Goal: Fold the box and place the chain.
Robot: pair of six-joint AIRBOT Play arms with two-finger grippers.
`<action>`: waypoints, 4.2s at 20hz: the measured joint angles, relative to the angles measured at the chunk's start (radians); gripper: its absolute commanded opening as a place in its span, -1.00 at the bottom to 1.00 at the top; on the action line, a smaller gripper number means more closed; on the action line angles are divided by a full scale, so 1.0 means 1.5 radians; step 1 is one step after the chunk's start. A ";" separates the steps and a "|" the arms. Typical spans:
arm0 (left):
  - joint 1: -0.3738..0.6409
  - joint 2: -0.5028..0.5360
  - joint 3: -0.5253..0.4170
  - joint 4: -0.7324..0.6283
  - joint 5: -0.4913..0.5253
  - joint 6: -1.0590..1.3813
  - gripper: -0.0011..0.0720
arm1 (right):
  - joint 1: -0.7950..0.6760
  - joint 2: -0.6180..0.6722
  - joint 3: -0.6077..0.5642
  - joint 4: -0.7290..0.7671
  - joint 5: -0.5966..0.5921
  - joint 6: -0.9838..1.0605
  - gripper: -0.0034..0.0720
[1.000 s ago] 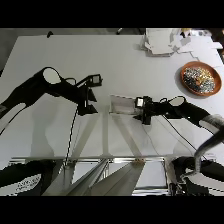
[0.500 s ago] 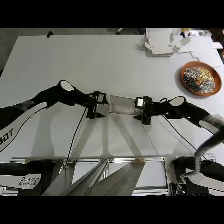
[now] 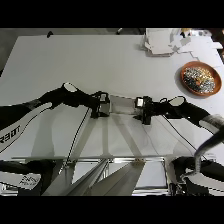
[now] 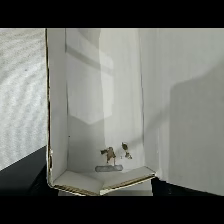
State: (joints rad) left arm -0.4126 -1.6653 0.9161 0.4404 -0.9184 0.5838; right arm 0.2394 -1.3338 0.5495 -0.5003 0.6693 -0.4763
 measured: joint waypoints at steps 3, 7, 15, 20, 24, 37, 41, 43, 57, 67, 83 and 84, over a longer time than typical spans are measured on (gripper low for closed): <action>-0.010 -0.001 0.000 -0.010 0.003 0.001 0.95 | 0.000 0.000 0.000 0.000 0.000 0.000 0.16; -0.019 -0.002 0.000 -0.027 0.003 0.003 0.94 | 0.000 0.000 0.000 0.000 0.001 0.000 0.16; -0.022 -0.002 0.000 -0.051 0.009 0.003 -0.41 | 0.000 0.000 0.000 0.000 0.000 0.000 0.16; -0.022 -0.002 0.000 -0.054 0.009 0.000 -0.40 | 0.000 0.000 0.000 0.000 0.000 0.000 0.16; -0.022 -0.002 0.000 -0.055 0.010 -0.003 -0.40 | 0.000 0.000 0.000 0.000 0.000 0.000 0.16; -0.022 -0.002 0.000 -0.058 0.012 -0.004 -0.40 | 0.000 0.000 0.000 0.006 -0.006 -0.002 0.16; -0.022 -0.002 0.000 -0.058 0.013 -0.004 -0.40 | 0.000 0.000 0.000 0.007 -0.012 -0.001 0.59; -0.022 -0.002 0.000 -0.064 0.013 -0.006 -0.40 | 0.000 0.000 0.000 0.010 -0.020 0.003 0.99; -0.022 -0.002 0.000 -0.057 0.008 -0.003 -0.40 | -0.118 0.139 0.000 -0.167 0.107 0.234 0.00; -0.022 -0.002 0.000 -0.057 0.008 -0.004 -0.40 | -0.086 0.223 0.000 -0.083 0.223 0.320 -0.74; -0.021 -0.002 0.000 -0.057 0.006 -0.005 -0.40 | -0.087 0.293 0.000 -0.071 0.194 0.392 -0.86; -0.021 -0.002 0.000 -0.057 0.006 -0.004 -0.40 | -0.064 0.287 0.000 -0.061 0.199 0.381 -0.86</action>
State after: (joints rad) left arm -0.4446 -1.6688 0.9157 0.3550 -0.9092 0.5774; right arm 0.1432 -0.9039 0.5491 -0.5919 0.9672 0.0948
